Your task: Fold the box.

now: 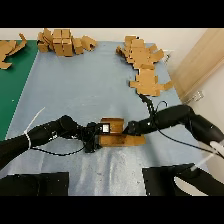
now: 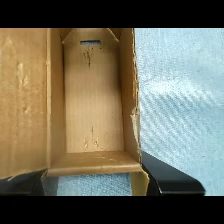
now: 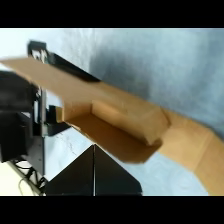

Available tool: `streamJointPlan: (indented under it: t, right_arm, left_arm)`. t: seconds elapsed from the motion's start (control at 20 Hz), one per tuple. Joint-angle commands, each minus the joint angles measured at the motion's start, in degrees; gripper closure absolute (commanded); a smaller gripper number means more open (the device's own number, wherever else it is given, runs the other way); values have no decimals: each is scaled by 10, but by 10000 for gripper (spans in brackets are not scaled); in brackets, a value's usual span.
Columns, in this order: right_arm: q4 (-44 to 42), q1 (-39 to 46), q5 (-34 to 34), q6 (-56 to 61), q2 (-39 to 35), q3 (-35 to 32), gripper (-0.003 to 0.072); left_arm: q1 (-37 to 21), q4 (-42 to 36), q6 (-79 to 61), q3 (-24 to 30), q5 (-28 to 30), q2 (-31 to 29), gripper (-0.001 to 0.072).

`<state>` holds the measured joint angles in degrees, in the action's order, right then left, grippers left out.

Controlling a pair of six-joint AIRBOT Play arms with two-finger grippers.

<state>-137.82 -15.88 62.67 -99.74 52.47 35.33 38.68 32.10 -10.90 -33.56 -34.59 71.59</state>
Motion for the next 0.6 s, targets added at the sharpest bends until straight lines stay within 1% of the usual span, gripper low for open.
streamJointPlan:
  t: [0.0,0.1,0.3,0.45,0.55]
  right_arm:
    - [-139,87,91,-139,126,76,685]
    - [-187,109,108,-187,176,87,685]
    - [-186,94,105,-225,256,87,685]
    - [-161,79,83,-237,278,85,685]
    - [-139,66,54,-239,279,80,684]
  left_arm:
    - [0,0,0,-1,0,0,242]
    - [0,0,0,-1,0,0,242]
    - [0,0,0,-1,0,0,242]
    - [0,0,0,-1,0,0,242]
    - [0,0,0,-1,0,0,243]
